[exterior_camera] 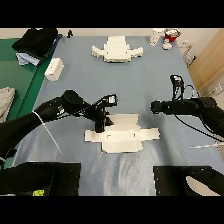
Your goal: Fold the box.
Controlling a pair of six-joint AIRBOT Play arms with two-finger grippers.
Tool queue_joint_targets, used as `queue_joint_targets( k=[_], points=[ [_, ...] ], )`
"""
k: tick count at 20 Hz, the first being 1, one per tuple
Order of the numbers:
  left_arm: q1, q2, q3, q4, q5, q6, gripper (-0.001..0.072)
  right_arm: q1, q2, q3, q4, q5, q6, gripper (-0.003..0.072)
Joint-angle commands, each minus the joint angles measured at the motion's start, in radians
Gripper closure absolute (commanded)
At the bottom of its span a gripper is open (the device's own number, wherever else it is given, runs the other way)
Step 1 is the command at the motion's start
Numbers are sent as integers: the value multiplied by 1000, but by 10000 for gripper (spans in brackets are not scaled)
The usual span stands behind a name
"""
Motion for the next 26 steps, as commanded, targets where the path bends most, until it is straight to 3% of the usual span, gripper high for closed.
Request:
queue_joint_targets(
  k=[1,16,20,21,23,26],
  points=[
    [0,0,-20,0,-2,-3,695,1,-1,0,10,-5,0,263],
    [0,0,-50,1,-61,-3,695,1,-1,0,22,-57,0,264],
    [0,0,-50,0,-55,-2,695,1,-1,1,59,-139,0,264],
    [0,0,-50,0,-56,-2,695,1,0,0,69,-174,0,295],
    [0,0,-50,0,-55,-2,695,2,0,1,101,-256,-1,593],
    [0,0,-50,1,-55,-2,695,8,5,0,170,-397,-63,684]
  ],
)
